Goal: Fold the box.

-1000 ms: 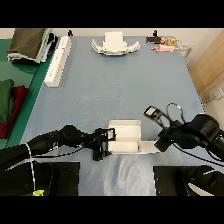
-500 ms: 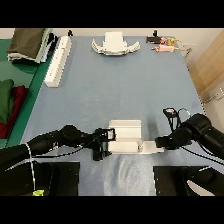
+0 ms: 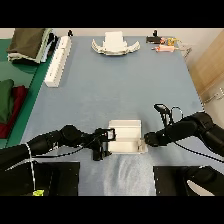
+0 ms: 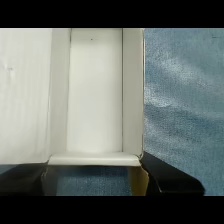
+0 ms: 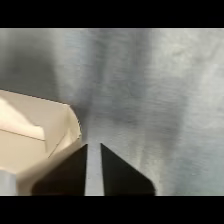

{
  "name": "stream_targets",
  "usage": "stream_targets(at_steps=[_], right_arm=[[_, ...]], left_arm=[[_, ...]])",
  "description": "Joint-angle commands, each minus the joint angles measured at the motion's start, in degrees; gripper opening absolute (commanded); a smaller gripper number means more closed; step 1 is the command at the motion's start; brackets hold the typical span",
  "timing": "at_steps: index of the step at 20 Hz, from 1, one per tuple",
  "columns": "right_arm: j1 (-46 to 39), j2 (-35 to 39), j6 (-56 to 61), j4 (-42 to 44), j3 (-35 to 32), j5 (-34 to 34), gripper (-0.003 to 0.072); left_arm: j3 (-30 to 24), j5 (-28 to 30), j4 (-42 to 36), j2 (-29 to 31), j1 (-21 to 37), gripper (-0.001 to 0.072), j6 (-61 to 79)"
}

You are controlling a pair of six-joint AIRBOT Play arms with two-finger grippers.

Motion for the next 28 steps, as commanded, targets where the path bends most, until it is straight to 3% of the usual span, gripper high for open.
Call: stream_targets(at_steps=[1, 2, 7, 9, 12, 13, 14, 16, 22, 27, 28], right_arm=[[-0.02, 0.68, -2.23, 2.10, 2.56, -1.49, 0.0259], [-0.02, 0.66, -2.34, 2.47, 2.80, -1.53, 0.0307], [0.00, 0.52, -2.40, 4.83, 2.86, -1.38, 0.0319], [0.00, 0.11, -2.91, 7.19, 2.84, -0.85, 0.0600], [0.63, -2.16, -3.02, 7.72, 2.84, -0.57, 0.0575], [1.57, -3.30, -2.99, 7.61, 2.84, -0.39, 0.0492], [3.10, -4.59, -2.95, 7.39, 2.86, 0.63, 0.0458], [6.84, -7.26, -1.55, 5.81, 3.63, 2.49, 0.0451], [21.70, -14.67, 25.40, -15.47, 9.62, 0.11, 0.0445], [27.52, -21.24, 35.87, -19.63, 13.33, -2.21, 0.0399], [27.63, -21.88, 36.04, -19.65, 13.57, -2.32, 0.0319]], left_arm=[[0.07, 0.02, 0.00, 0.00, 0.02, 0.0511, 0.02], [0.07, 0.02, 0.00, -0.02, 0.02, 0.0511, 0.02], [0.07, 0.02, 0.00, 0.00, 0.02, 0.0511, 0.02], [0.07, 0.02, 0.00, 0.00, 0.02, 0.0511, 0.02], [0.07, 0.02, 0.00, 0.00, 0.02, 0.0511, 0.02], [0.07, 0.02, 0.00, -0.02, 0.02, 0.0511, 0.02], [0.07, 0.02, 0.00, -0.02, 0.02, 0.0511, 0.02], [0.07, 0.00, 0.00, 0.00, 0.02, 0.0511, 0.02], [0.07, 0.02, 0.00, 0.00, 0.02, 0.0511, 0.02], [0.07, 0.02, 0.00, 0.00, 0.02, 0.0511, 0.02], [0.07, 0.02, 0.00, -0.02, 0.02, 0.0511, 0.02]])
